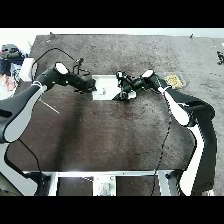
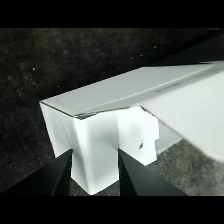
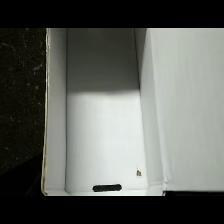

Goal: Fold the box and place the chain.

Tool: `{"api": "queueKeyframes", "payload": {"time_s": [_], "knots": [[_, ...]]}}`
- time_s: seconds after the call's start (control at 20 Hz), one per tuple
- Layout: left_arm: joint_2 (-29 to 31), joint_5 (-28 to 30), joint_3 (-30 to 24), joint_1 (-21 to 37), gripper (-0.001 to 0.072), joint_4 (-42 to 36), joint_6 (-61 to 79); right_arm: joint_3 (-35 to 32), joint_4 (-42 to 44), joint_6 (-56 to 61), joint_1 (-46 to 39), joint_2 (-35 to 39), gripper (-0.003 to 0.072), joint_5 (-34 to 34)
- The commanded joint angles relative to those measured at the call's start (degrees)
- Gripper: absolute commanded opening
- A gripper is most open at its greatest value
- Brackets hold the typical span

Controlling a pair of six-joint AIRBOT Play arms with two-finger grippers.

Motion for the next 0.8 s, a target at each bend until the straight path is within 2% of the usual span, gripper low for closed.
{"api": "queueKeyframes", "payload": {"time_s": [0.0,0.05,0.1,0.15,0.3,0.45,0.65,0.75], "knots": [[-0.09,1.11,1.18,-1.49,0.0322,6.25,-6.69,-0.02,0.02,0.00,0.07,-0.04,0.0412,0.00],[-0.15,1.36,1.18,-1.77,0.0326,6.80,-7.67,-0.02,0.00,0.00,0.07,-0.04,0.0412,0.02],[-0.35,1.36,1.18,-2.14,0.0432,7.67,-8.39,-0.02,0.00,0.00,0.07,-0.04,0.0412,0.00],[-0.68,1.36,1.22,-2.54,0.0443,8.15,-9.05,-0.02,0.02,0.00,0.07,-0.04,0.0412,0.02],[-1.97,1.14,1.84,-3.52,0.0443,9.88,-11.52,-0.02,0.02,0.00,0.07,-0.04,0.0412,0.02],[-2.95,-0.61,4.87,-4.66,0.0442,14.62,-15.43,-0.02,0.02,0.00,0.07,-0.04,0.0412,-0.02],[-3.91,-2.01,8.02,-6.64,0.0432,23.61,-23.65,-0.02,0.02,0.00,0.07,-0.04,0.0412,0.00],[-5.79,-5.77,11.02,-8.20,0.0429,29.22,-29.77,-0.02,0.02,0.00,0.07,-0.04,0.0412,0.02]]}}
